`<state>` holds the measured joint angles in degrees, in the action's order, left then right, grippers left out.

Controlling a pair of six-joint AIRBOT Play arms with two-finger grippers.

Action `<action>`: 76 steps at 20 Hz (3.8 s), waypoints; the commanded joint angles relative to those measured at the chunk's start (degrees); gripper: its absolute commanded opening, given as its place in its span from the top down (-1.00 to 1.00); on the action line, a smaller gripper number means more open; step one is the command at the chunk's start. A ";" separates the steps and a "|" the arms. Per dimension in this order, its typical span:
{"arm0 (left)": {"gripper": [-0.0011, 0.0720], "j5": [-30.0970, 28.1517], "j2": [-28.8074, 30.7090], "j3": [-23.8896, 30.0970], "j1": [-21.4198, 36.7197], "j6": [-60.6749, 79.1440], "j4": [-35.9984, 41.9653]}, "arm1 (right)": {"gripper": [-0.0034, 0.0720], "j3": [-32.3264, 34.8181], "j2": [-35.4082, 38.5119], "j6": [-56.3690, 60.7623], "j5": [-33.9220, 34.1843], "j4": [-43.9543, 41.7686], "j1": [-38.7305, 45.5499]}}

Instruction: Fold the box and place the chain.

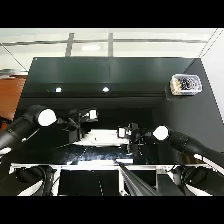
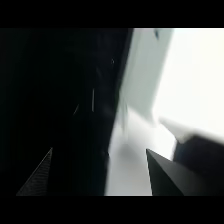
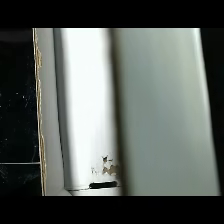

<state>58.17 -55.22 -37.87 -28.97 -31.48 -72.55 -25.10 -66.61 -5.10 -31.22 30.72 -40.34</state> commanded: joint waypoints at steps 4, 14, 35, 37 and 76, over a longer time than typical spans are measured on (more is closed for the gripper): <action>0.71 16.96 9.38 0.00 0.04 -15.28 4.68 | -0.13 -0.04 0.00 0.00 0.00 0.02 -0.02; 0.89 -25.73 8.63 8.55 -0.07 -7.65 29.77 | -0.13 -0.04 -0.02 0.00 0.00 0.02 -0.02; 0.77 -17.79 -4.31 7.06 -0.96 0.81 27.21 | -0.12 -0.04 -0.02 0.00 0.00 0.02 -0.02; 0.64 -17.00 -1.16 5.33 -0.28 -0.68 22.12 | -0.12 -0.04 0.00 0.00 0.00 0.02 -0.02; -0.16 -11.45 -0.24 14.69 3.04 31.12 23.54 | -0.12 -0.04 0.00 0.00 -0.04 0.42 -0.04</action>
<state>48.47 -55.18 -23.18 -25.02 -0.51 -48.82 -25.10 -66.61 -5.13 -31.24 31.14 -40.34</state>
